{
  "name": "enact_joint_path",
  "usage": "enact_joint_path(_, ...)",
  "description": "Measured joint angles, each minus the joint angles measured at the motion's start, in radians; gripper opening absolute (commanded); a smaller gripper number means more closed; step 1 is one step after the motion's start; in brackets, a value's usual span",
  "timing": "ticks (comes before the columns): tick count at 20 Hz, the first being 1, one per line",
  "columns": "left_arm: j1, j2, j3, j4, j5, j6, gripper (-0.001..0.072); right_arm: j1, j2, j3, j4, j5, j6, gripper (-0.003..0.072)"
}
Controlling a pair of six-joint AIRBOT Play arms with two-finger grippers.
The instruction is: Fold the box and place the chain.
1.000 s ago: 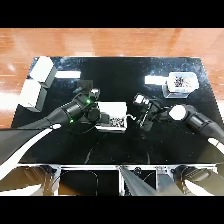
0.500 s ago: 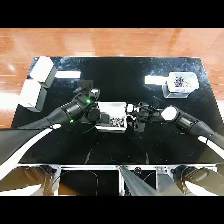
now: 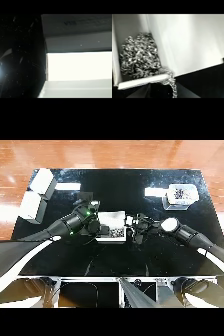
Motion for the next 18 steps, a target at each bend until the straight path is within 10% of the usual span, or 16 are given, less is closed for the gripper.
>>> enact_joint_path(18, 0.000, 0.000, 0.000, 0.003, 0.002, 0.008, 0.0026, -0.047, 0.000, 0.001, -0.018, -0.011, -0.023, 0.0371)
